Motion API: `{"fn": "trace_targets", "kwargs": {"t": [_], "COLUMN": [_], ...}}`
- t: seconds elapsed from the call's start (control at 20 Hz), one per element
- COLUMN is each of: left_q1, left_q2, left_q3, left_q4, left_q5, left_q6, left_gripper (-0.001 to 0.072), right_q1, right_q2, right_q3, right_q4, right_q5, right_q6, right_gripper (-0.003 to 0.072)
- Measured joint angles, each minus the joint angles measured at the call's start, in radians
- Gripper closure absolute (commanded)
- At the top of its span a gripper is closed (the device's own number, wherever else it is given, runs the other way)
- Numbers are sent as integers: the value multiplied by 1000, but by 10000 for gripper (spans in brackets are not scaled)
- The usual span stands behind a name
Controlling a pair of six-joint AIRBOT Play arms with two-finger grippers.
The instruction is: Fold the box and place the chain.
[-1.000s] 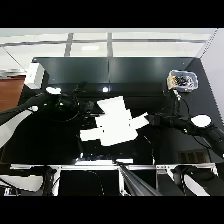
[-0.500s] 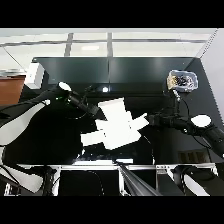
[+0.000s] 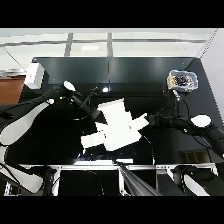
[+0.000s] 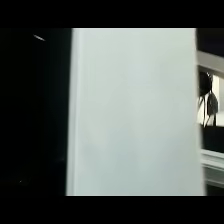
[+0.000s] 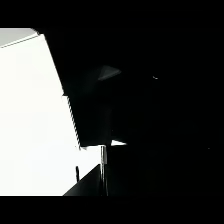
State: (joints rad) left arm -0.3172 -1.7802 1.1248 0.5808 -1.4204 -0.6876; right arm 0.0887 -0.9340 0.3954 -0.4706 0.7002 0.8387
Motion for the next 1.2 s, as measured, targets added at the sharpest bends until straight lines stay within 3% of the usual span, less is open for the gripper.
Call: {"fn": "trace_targets", "kwargs": {"t": [0.15,0.35,0.45,0.65,0.85,1.1,1.2], "left_q1": [-14,-19,-18,-16,-36,-126,-150], "left_q2": [-19,-43,-48,-35,75,243,254], "left_q3": [2,11,25,72,71,-56,-79], "left_q4": [3,3,6,13,44,56,74], "left_q5": [-14,-43,-52,-53,-6,263,319], "left_q6": [1,3,3,5,70,356,502], "left_gripper": [683,685,686,689,688,683,683], "right_q1": [0,0,0,-20,-37,-42,-42], "right_q2": [0,0,0,13,47,69,71], "right_q3": [0,0,2,84,279,377,354], "right_q4": [-1,-2,-3,-115,-390,-583,-609], "right_q5": [0,0,-1,51,214,303,286], "right_q6": [0,1,2,-5,-9,-11,-21], "right_gripper": [671,644,132,104,104,76,-26]}}
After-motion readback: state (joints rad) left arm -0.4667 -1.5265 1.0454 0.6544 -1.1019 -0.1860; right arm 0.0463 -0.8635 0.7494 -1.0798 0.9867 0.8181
